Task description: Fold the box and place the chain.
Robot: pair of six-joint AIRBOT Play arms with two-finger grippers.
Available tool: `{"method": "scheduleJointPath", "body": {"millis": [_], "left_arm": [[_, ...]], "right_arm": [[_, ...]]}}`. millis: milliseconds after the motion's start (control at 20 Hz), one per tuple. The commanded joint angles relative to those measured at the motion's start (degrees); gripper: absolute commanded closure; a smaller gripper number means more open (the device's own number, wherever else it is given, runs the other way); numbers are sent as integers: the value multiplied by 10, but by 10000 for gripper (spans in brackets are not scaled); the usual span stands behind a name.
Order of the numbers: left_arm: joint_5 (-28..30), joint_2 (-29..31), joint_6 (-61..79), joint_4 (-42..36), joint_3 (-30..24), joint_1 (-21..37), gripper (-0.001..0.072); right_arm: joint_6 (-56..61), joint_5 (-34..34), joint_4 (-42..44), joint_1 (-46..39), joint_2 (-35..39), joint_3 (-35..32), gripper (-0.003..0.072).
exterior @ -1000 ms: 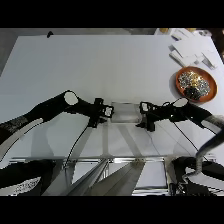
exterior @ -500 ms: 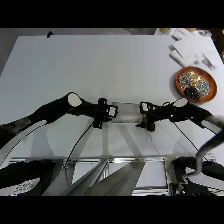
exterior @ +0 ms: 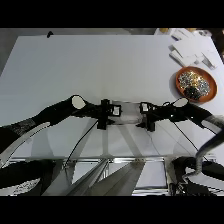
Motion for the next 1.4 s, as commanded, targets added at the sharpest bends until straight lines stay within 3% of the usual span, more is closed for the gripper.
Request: {"method": "scheduleJointPath", "body": {"millis": [0,250,300,400,500,650,800,950,1150,1350], "left_arm": [[-15,5,-77,39,0,-2,300],[-39,73,-291,132,0,1,307],[-47,90,-337,151,0,4,368],[-78,129,-421,188,0,19,641],[-120,165,-516,225,0,42,703],[-176,187,-730,297,0,85,705],[-229,168,-851,308,0,125,703],[-221,120,-885,280,-1,128,703],[-195,30,-884,170,0,123,703],[-179,4,-884,137,0,105,704]], "right_arm": [[2,0,0,0,0,0,389],[2,0,0,0,0,0,389],[2,0,0,0,0,0,389],[2,0,0,0,0,0,389],[2,0,0,0,0,0,389],[2,0,0,0,0,0,389],[2,0,0,0,0,0,389],[2,0,0,0,0,0,389],[2,0,0,0,0,0,389],[2,0,0,0,0,0,389]]}}
